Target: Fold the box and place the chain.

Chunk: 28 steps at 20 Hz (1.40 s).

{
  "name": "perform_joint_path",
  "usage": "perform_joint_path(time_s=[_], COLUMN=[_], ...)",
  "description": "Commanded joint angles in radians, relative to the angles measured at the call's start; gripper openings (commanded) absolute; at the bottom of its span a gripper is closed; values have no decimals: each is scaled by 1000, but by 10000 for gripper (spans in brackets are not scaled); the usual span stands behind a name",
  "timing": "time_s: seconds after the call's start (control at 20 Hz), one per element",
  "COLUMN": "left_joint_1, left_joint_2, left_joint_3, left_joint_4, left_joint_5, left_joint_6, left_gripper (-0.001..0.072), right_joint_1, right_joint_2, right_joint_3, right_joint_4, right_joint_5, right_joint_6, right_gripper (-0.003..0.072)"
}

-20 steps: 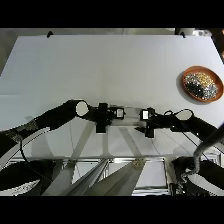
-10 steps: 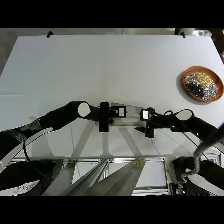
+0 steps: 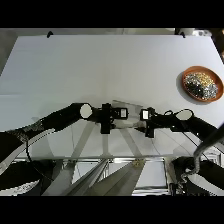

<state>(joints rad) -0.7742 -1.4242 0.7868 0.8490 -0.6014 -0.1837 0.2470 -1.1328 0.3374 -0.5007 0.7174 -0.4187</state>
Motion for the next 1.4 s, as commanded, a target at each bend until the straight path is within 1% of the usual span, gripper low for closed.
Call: perform_joint_path(time_s=[0.0,0.05,0.1,0.15,0.3,0.45,0.6,0.7,0.8,0.9,0.95,1.05,1.15,1.25,1.35], left_joint_1=[-3,-3,-3,-3,-2,-2,-1,7,24,57,80,130,184,236,280], left_joint_2=[-1,0,1,2,21,86,175,235,293,338,362,406,445,453,439], left_joint_3=[0,0,0,0,0,0,0,0,0,-3,-13,-45,-103,-171,-240], left_joint_4=[-2,-2,-2,-1,24,116,240,278,287,301,317,338,336,322,267], left_joint_5=[3,2,-5,-17,-29,-28,-41,-73,-118,-163,-165,-146,-104,-98,-101], left_joint_6=[0,0,0,-2,-108,-238,-435,-537,-657,-789,-863,-977,-1085,-1212,-1280], left_gripper=[470,320,94,9,5,5,4,4,4,3,2,2,2,3,3], right_joint_1=[0,0,0,0,0,0,0,0,0,0,0,0,0,0,0], right_joint_2=[0,0,0,0,0,0,0,0,0,0,0,0,0,0,0], right_joint_3=[1,1,1,1,1,1,1,1,1,1,1,1,1,1,1], right_joint_4=[0,0,0,0,0,0,0,0,0,0,0,0,0,0,0], right_joint_5=[1,1,1,1,1,1,1,1,1,1,1,1,1,1,1], right_joint_6=[0,0,0,0,0,0,0,0,0,0,0,0,0,0,0], right_gripper=[401,401,401,401,401,401,401,401,401,401,401,401,401,401,401])
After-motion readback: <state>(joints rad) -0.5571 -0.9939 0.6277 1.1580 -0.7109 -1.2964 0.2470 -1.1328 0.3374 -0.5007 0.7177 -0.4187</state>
